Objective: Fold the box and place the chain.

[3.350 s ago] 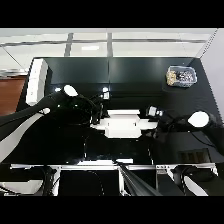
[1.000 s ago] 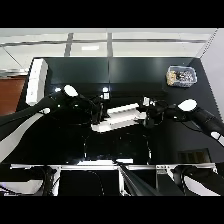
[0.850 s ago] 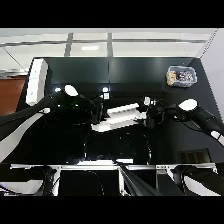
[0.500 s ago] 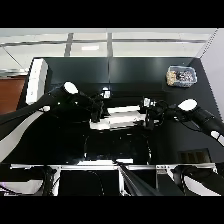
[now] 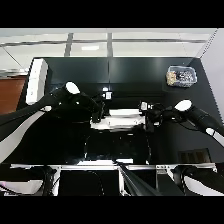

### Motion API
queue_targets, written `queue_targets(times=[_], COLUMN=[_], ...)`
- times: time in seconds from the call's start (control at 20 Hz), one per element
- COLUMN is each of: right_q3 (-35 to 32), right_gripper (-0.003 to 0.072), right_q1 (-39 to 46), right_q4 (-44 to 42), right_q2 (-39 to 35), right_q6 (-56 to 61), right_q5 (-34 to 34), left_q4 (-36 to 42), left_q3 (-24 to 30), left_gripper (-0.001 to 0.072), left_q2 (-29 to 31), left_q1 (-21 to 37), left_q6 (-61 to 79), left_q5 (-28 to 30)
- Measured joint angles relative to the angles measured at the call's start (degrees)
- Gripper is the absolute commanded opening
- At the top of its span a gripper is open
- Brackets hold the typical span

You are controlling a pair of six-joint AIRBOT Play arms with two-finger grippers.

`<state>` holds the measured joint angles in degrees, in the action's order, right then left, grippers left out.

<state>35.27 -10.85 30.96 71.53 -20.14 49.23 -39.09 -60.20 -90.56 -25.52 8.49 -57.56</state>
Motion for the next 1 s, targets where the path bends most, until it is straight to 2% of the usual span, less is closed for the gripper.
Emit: queue_targets(times=[0.4,1.0], right_q3=[-0.35,-0.39], right_gripper=[0.0711,0.0711], right_q1=[-2.23,-1.49], right_q4=[3.1,1.62], right_q2=[2.29,3.91], right_q6=[-0.46,0.0], right_q5=[-0.15,-0.81], left_q4=[-0.07,-0.07], left_q3=[0.0,0.0], left_gripper=[0.0024,0.0024], left_q2=[-0.28,-0.33], left_q1=[-0.11,-0.11], left_q6=[-0.81,-1.36], left_q5=[0.42,0.37])
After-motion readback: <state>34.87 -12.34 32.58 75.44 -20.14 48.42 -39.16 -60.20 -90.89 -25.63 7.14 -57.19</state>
